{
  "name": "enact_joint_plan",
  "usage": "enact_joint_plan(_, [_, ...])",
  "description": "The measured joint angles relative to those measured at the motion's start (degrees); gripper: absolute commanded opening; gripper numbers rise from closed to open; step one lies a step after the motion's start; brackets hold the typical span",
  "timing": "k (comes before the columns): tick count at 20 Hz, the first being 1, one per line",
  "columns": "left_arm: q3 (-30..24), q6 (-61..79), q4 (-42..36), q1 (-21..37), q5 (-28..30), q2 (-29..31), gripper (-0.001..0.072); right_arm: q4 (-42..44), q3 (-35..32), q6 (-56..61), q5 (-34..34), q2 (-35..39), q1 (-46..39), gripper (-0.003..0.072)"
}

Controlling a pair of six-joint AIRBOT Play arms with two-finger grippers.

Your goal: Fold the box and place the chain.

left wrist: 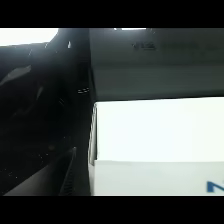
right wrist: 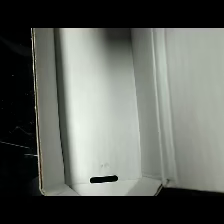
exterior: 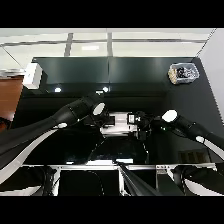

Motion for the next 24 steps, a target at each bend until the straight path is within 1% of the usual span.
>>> enact_joint_plan(6, [-1.18,-1.70,-0.20,-0.39,0.09,-0.02,0.0327,0.00,0.00,-0.02,0.04,0.00,0.00,0.0256])
enact_joint_plan(7, [-1.29,-2.12,-0.24,-0.39,0.17,-0.02,0.0273,0.00,0.00,-0.02,0.04,0.00,0.00,0.0256])
enact_joint_plan(8, [-1.33,-2.47,-0.28,-0.42,0.35,-0.02,0.0158,0.00,0.00,-0.02,0.04,0.00,0.00,0.0256])
enact_joint_plan(9, [-1.38,-2.58,-0.52,-0.42,0.87,-0.02,0.0123,0.00,0.00,-0.02,0.04,0.00,0.00,0.0256])
enact_joint_plan(10, [-1.42,-2.82,-0.83,-0.42,1.57,-0.02,0.0026,0.00,0.00,0.00,0.04,0.00,0.00,0.0256])
enact_joint_plan(13, [-1.49,-2.99,-1.79,-0.44,2.34,-0.02,0.0027,0.02,0.00,0.04,0.07,0.00,-0.02,0.0256])
enact_joint_plan(14, [-1.49,-3.02,-1.99,-0.44,2.56,-0.02,0.0032,0.02,0.00,0.04,0.07,0.00,-0.02,0.0256])
enact_joint_plan(15, [-1.49,-3.06,-2.19,-0.44,2.73,-0.02,0.0115,0.02,0.00,0.02,0.07,0.00,-0.02,0.0257])
enact_joint_plan(16, [-1.51,-3.17,-2.43,-0.42,3.26,-0.02,0.0274,0.02,0.00,0.02,0.07,0.00,-0.02,0.0256])
enact_joint_plan(17, [-1.51,-3.19,-2.89,-0.39,4.57,-0.02,0.0373,-0.02,0.00,-0.02,0.07,0.00,-0.02,0.0256])
enact_joint_plan(24, [-1.49,-3.34,-2.78,0.13,3.19,-0.04,0.0365,0.00,0.00,-0.04,0.04,0.00,0.00,0.0256])
